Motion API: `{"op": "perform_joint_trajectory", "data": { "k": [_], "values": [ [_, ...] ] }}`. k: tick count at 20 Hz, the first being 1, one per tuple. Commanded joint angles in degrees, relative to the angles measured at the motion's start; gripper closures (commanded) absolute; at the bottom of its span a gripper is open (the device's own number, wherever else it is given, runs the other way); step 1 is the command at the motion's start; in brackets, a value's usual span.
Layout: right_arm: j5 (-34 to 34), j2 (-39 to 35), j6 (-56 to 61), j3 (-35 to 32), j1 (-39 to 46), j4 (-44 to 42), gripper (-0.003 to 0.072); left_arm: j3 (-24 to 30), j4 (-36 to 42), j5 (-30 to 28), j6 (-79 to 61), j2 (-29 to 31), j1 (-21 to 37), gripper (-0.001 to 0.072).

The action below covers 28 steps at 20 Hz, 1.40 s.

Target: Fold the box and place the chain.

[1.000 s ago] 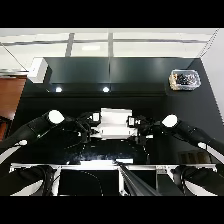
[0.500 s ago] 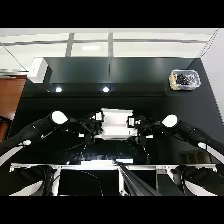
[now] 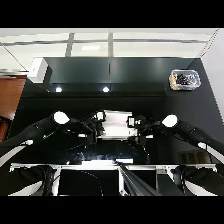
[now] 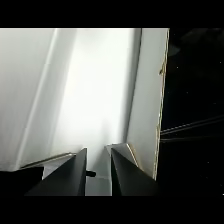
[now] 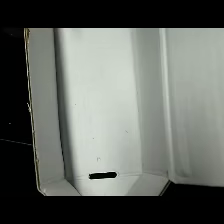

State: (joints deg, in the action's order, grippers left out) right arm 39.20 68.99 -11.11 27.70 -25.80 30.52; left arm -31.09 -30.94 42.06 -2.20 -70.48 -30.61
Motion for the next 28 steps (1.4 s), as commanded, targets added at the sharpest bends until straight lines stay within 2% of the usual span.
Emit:
{"op": "perform_joint_trajectory", "data": {
  "k": [1, 2, 4, 6, 10, 13, 14, 17, 19, 22, 25, 28],
  "values": [
    [0.02, 0.02, 0.02, -0.02, -0.02, 0.0, 0.022, -0.11, -0.68, 0.68, 0.17, 0.09, 0.04, 0.0599],
    [0.02, 0.02, 0.02, -0.02, -0.02, 0.0, 0.022, -0.48, -3.69, 0.9, 1.33, 0.66, 0.37, 0.0683],
    [0.02, 0.02, 0.02, -0.02, -0.02, 0.0, 0.022, -1.66, -11.82, 1.75, 11.63, 2.84, 2.03, 0.0683],
    [0.02, 0.02, 0.02, -0.02, -0.02, 0.0, 0.022, -2.23, -17.42, 6.6, 17.77, 6.54, 5.97, 0.0683],
    [0.02, 0.02, 0.02, -0.02, -0.02, 0.0, 0.022, -2.23, -17.81, 22.67, 21.0, 13.94, 20.35, 0.0683],
    [0.02, 0.02, 0.02, -0.02, -0.02, 0.0, 0.022, -2.05, -17.86, 30.93, 24.33, 14.78, 32.41, 0.0682],
    [0.0, 0.02, 0.02, -0.02, -0.02, 0.0, 0.022, -1.64, -17.84, 31.78, 26.43, 14.49, 35.52, 0.0683],
    [0.0, 0.02, 0.02, -0.02, -0.02, 0.0, 0.022, 2.47, -18.05, 21.9, 61.29, 11.63, 42.45, 0.0683],
    [0.0, 0.02, 0.02, -0.02, -0.02, 0.0, 0.022, 4.61, -16.85, 22.51, 73.11, 7.48, 44.65, 0.0682],
    [0.0, 0.02, 0.02, -0.02, -0.02, 0.0, 0.022, 5.9, -12.31, 24.2, 68.59, 1.16, 43.8, 0.0682],
    [0.0, 0.02, 0.02, -0.02, -0.02, 0.0, 0.022, 6.05, -3.91, 24.39, 62.9, -3.65, 42.49, 0.0683],
    [0.0, 0.02, 0.02, -0.02, -0.02, 0.0, 0.022, 6.05, -2.21, 24.3, 59.3, -6.38, 40.57, 0.0683]
  ]
}}
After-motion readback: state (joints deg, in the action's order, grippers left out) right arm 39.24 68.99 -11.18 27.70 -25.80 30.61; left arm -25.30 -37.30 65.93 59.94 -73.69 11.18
